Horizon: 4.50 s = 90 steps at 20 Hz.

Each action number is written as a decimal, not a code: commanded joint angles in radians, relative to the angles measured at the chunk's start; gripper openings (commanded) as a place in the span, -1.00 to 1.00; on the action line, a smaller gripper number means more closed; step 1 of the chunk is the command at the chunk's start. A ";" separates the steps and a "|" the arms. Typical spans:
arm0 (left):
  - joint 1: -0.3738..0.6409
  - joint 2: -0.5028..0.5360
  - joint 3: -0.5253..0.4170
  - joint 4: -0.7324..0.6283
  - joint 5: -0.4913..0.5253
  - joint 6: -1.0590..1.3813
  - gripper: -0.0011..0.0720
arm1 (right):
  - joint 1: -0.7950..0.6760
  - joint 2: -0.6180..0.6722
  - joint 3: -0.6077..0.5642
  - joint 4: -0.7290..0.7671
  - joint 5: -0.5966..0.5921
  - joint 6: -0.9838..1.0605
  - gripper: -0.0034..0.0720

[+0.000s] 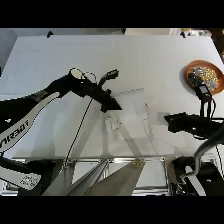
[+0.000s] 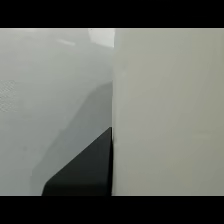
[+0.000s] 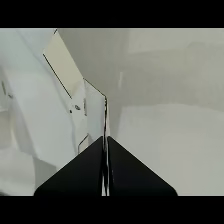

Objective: Fold the box and place the chain.

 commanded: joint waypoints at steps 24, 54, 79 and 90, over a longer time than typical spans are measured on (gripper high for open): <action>-0.119 0.475 -0.426 0.123 0.387 0.144 -0.96 | 0.000 0.003 0.137 0.097 0.094 -0.053 0.17; -0.156 0.252 -0.286 0.284 0.480 0.133 -0.96 | 0.001 0.003 0.137 0.084 0.075 -0.132 0.17; -0.156 0.240 -0.286 0.264 0.478 0.132 -0.96 | 0.001 0.003 0.137 0.084 0.075 -0.132 0.16; -0.156 0.240 -0.286 0.264 0.467 0.132 -0.95 | 0.001 0.003 0.137 0.056 0.104 -0.192 -0.12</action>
